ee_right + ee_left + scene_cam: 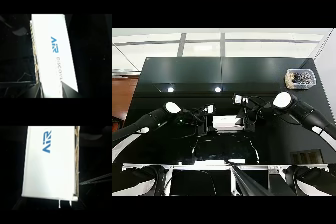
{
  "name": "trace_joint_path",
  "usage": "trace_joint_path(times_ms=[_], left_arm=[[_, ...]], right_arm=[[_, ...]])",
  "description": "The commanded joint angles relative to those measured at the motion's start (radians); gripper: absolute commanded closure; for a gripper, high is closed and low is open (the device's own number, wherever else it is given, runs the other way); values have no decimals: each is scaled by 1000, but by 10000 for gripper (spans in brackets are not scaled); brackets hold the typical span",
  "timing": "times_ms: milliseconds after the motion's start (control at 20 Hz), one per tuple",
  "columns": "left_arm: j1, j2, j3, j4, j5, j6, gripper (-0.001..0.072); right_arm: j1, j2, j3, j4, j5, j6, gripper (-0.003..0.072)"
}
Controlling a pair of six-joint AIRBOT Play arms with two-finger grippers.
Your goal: Fold the box and place the chain.
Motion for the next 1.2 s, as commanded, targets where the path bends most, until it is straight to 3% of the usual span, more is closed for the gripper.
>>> trace_joint_path(times_ms=[0,600,700,850,900,950,1050,1150], left_arm=[[0,0,0,0,1,0,312],[0,0,0,0,1,0,312],[0,0,0,0,1,0,312],[0,0,0,0,1,0,312],[0,0,0,0,2,0,312],[0,0,0,0,2,0,312],[0,0,0,0,2,0,312],[0,0,0,0,2,0,312]], right_arm=[[1,-1,0,2,2,0,361],[1,6,-21,5,15,16,361],[-4,31,-5,5,20,119,361],[-34,87,1,5,50,429,382],[-50,93,1,5,97,516,417],[-68,93,-3,8,152,570,682],[-94,92,-37,79,202,632,670],[-113,87,-77,270,215,612,671]])
